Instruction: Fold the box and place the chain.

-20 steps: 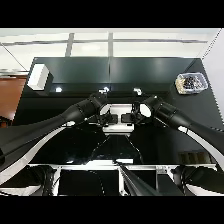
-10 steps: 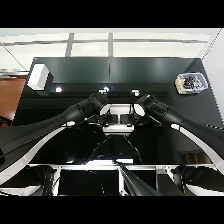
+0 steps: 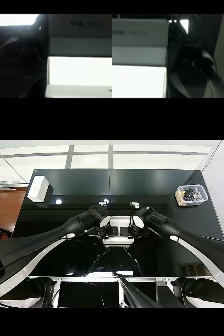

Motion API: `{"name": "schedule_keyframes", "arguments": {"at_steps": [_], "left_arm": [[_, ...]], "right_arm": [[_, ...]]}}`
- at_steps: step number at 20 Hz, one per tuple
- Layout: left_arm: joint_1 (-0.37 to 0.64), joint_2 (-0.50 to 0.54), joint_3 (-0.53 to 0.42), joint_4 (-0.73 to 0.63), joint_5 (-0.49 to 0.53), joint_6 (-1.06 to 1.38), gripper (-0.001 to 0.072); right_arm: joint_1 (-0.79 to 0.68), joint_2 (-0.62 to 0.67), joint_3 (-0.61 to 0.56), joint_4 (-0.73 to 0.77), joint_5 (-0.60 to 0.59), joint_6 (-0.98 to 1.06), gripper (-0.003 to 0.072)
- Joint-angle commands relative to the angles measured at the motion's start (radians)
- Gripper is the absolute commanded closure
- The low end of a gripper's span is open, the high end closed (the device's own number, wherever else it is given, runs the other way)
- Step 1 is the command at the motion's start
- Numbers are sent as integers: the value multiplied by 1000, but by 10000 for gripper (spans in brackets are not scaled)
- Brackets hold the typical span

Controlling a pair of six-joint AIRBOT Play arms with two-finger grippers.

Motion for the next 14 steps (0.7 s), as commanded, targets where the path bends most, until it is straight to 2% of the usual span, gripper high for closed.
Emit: {"name": "schedule_keyframes", "arguments": {"at_steps": [1,2,5,7,10,14], "left_arm": [[0,0,0,0,-1,0,681],[0,0,0,0,-1,0,681],[0,0,0,0,-1,0,681],[0,0,0,0,-1,0,681],[0,0,0,0,-1,0,681],[0,0,0,0,-1,0,681]], "right_arm": [[0,2,1,2,-4,0,642],[0,2,1,2,-4,-2,675],[0,5,1,2,-3,-2,659],[-9,22,1,-5,2,-2,355],[-37,84,1,-5,26,-55,358],[-139,249,34,-15,42,-178,358]]}}
